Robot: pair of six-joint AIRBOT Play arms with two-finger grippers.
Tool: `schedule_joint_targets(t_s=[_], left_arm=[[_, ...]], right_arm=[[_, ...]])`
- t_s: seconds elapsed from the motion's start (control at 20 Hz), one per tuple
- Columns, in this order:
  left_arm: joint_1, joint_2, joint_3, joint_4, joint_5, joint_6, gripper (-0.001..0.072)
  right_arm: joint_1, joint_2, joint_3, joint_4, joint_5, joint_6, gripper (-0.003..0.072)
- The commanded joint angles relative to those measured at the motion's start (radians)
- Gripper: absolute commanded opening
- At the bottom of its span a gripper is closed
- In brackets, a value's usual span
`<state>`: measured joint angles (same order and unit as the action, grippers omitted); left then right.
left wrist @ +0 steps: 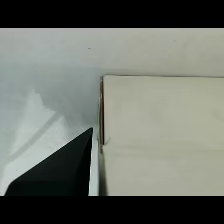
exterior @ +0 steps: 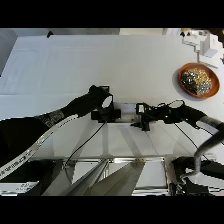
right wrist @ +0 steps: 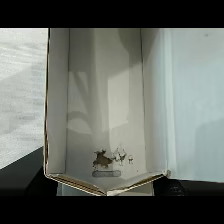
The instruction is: Fold the box and place the chain.
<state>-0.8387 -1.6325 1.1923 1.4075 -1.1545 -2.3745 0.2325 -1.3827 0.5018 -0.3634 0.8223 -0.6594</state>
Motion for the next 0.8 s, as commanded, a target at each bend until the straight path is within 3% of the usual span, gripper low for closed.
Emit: schedule_joint_targets(t_s=[0.0,0.1,0.4,0.5,0.55,0.75], left_arm=[[0.022,0.022,0.001,0.006,-0.025,0.037,0.0305],[0.036,0.039,0.001,0.006,-0.024,0.040,0.0269],[0.039,0.026,0.001,-0.007,-0.032,0.039,0.0255],[0.039,0.025,0.001,-0.007,-0.031,0.040,0.0070],[0.039,0.025,0.001,-0.007,-0.031,0.040,0.0018],[0.039,0.025,0.001,-0.007,-0.032,0.037,0.0002]], right_arm=[[0.000,0.001,0.001,0.000,0.001,0.000,0.0356],[0.000,0.001,0.001,0.000,0.001,0.000,0.0356],[0.000,0.001,0.001,0.000,0.001,0.000,0.0356],[0.000,0.001,0.001,0.000,0.001,0.000,0.0356],[0.000,0.001,0.001,0.000,0.002,0.000,0.0356],[0.000,0.001,0.001,0.000,0.002,0.000,0.0356]])
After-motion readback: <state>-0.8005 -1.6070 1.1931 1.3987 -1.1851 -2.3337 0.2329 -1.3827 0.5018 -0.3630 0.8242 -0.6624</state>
